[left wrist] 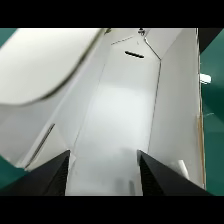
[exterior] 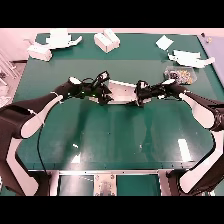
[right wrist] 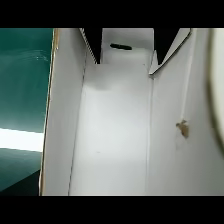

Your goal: Fold the box and place the chain.

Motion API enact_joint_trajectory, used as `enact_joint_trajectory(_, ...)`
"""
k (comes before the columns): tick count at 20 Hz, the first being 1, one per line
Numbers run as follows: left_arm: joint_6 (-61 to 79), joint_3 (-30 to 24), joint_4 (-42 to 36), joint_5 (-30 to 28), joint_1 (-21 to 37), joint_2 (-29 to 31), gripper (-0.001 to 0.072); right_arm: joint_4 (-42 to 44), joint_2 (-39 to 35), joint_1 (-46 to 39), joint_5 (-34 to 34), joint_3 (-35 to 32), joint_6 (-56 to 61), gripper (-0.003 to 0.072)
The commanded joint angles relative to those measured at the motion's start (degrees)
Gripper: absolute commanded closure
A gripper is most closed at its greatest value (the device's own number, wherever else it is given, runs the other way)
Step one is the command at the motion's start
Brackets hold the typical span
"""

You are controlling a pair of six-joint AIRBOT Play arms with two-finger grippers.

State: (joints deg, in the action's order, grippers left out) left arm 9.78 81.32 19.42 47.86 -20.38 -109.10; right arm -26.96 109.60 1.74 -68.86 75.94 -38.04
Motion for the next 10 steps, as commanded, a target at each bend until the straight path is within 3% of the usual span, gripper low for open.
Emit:
enact_joint_trajectory(1,-0.85,0.02,-0.39,-0.52,-0.04,-0.02,0.0011,-0.07,-0.02,0.07,-0.22,-0.02,0.04,0.0106)
enact_joint_trajectory(10,-1.81,0.04,1.36,-0.52,-0.02,-0.02,-0.0011,-0.07,-0.02,0.07,-0.22,-0.02,0.04,0.0106)
